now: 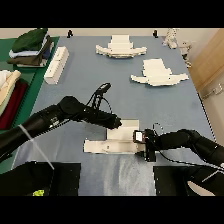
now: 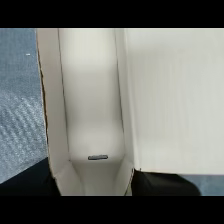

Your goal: Fold the box.

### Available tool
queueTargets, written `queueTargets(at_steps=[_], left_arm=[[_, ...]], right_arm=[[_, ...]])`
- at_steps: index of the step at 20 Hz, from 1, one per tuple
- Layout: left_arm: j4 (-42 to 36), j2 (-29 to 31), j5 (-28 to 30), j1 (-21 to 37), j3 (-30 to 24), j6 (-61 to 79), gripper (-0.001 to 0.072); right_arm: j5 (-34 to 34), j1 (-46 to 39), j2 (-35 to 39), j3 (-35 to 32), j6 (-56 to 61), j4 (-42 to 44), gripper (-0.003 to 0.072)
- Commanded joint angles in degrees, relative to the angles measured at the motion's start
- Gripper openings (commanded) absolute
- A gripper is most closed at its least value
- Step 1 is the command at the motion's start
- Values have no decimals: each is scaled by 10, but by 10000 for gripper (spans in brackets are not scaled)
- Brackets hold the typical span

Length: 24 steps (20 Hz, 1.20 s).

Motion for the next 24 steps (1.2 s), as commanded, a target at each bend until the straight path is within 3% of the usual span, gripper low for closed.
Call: queueTargets(at_steps=[1, 4, 8, 10, 11, 12, 13, 17, 24], left_arm=[[104, 94, -71, -3, -6, 12, 14], [241, 158, -112, -48, -30, 12, 14], [388, 212, -120, -129, -62, 17, 15], [405, 221, -122, -130, -74, 61, 19], [399, 222, -120, -119, -81, 95, 198], [388, 221, -110, -104, -91, 134, 630], [370, 219, -91, -81, -106, 166, 684], [272, 207, -80, 1, -157, 323, 683], [143, 132, -61, 7, -196, 518, 681]], right_arm=[[0, 0, 0, 0, 0, 0, 505], [0, 0, 0, 1, 0, 0, 505], [0, 0, 0, 0, 0, 0, 505], [0, 0, 0, 1, 0, 0, 505], [0, 0, 0, 0, 0, 0, 505], [0, 0, 0, 0, 0, 0, 505], [0, 0, 0, 0, 0, 0, 505], [0, 0, 0, 0, 0, 0, 505], [0, 0, 0, 1, 0, 0, 505]])
